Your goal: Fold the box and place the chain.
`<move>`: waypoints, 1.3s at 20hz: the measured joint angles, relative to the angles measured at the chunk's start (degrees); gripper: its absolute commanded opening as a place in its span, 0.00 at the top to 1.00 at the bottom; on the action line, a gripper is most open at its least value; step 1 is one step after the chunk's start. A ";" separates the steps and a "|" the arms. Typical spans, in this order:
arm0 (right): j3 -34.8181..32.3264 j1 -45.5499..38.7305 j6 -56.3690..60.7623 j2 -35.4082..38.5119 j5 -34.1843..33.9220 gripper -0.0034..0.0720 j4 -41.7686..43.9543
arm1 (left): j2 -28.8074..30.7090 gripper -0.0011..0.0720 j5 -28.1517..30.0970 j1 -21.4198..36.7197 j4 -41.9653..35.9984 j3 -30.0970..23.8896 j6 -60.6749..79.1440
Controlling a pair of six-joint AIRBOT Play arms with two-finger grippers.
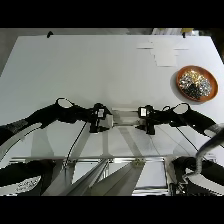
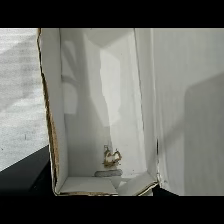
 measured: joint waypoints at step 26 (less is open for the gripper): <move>0.00 0.00 -0.02 0.00 0.02 0.60 -0.02 | -3.04 0.13 4.96 -4.22 -7.15 0.00 1.05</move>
